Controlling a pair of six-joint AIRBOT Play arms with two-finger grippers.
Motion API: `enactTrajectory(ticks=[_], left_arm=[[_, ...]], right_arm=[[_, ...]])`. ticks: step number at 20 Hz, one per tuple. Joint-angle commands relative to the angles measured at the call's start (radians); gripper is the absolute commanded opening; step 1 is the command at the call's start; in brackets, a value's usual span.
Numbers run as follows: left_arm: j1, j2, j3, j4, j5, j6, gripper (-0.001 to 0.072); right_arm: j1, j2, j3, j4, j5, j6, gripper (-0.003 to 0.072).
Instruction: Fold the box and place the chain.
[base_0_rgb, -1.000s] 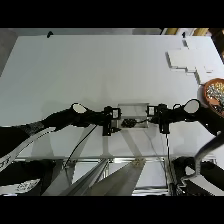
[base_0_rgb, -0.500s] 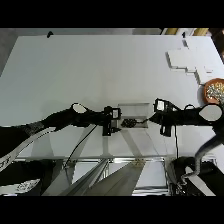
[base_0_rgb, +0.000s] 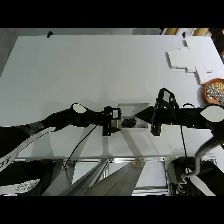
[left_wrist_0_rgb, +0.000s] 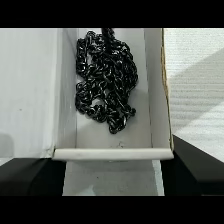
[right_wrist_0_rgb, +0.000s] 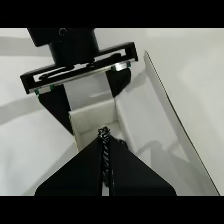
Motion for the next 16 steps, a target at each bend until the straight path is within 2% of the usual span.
enactTrajectory(ticks=[1, 4, 5, 6, 7, 10, 13, 16], left_arm=[[0.001, 0.001, 0.000, 0.000, 0.000, 0.000, 0.0013], [0.001, 0.001, 0.000, 0.000, 0.000, 0.000, 0.0013], [0.001, 0.001, 0.000, 0.000, 0.000, 0.000, 0.0013], [0.001, 0.001, 0.000, 0.000, 0.000, 0.000, 0.0013], [0.001, 0.001, 0.000, 0.000, 0.000, 0.000, 0.0013], [0.001, 0.001, 0.000, 0.000, 0.000, 0.000, 0.0013], [0.001, 0.001, 0.000, 0.000, 0.000, 0.000, 0.0013], [0.001, 0.001, 0.000, 0.000, 0.000, 0.000, 0.0013]], right_arm=[[0.081, -0.043, 0.001, -0.041, -0.094, -0.003, 0.0019], [0.109, -0.103, 0.001, -0.111, -0.084, 0.008, 0.0023], [0.115, -0.118, 0.001, -0.132, -0.084, 0.008, 0.0088], [0.114, -0.121, 0.002, -0.153, -0.086, 0.008, 0.0201], [0.100, -0.114, 0.010, -0.180, -0.082, 0.008, 0.0247], [-0.019, -0.076, 0.069, -0.243, -0.004, 0.007, 0.0237], [-0.168, -0.072, 0.093, -0.265, -0.015, -0.019, 0.0224], [-0.222, -0.100, 0.093, -0.441, -0.018, -0.054, 0.0223]])
